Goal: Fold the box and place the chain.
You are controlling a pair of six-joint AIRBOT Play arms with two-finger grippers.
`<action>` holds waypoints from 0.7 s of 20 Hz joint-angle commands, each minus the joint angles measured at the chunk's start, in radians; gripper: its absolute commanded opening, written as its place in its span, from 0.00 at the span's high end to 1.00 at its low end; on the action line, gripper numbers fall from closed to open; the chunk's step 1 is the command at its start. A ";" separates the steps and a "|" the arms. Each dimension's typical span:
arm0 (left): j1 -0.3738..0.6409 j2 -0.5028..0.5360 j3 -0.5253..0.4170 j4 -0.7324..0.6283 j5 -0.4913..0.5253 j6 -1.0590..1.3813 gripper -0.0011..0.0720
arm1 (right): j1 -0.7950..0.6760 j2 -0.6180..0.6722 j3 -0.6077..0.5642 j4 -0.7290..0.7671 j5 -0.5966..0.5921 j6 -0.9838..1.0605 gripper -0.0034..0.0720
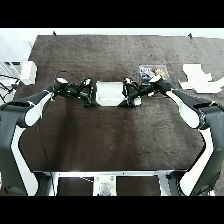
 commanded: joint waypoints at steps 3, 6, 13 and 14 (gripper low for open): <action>0.001 0.000 0.001 -0.003 0.013 -0.001 0.43 | 0.001 0.000 0.000 0.000 0.001 0.001 0.19; 0.001 -0.001 0.001 -0.004 0.013 0.000 0.43 | 0.001 0.000 0.000 0.000 0.001 0.001 0.19; 0.001 0.000 0.001 -0.005 0.013 -0.001 0.43 | -0.014 0.016 0.006 -0.048 0.034 0.074 0.00; 0.001 0.000 0.001 -0.005 0.013 -0.001 0.43 | -0.022 0.021 0.007 -0.072 0.034 0.076 0.00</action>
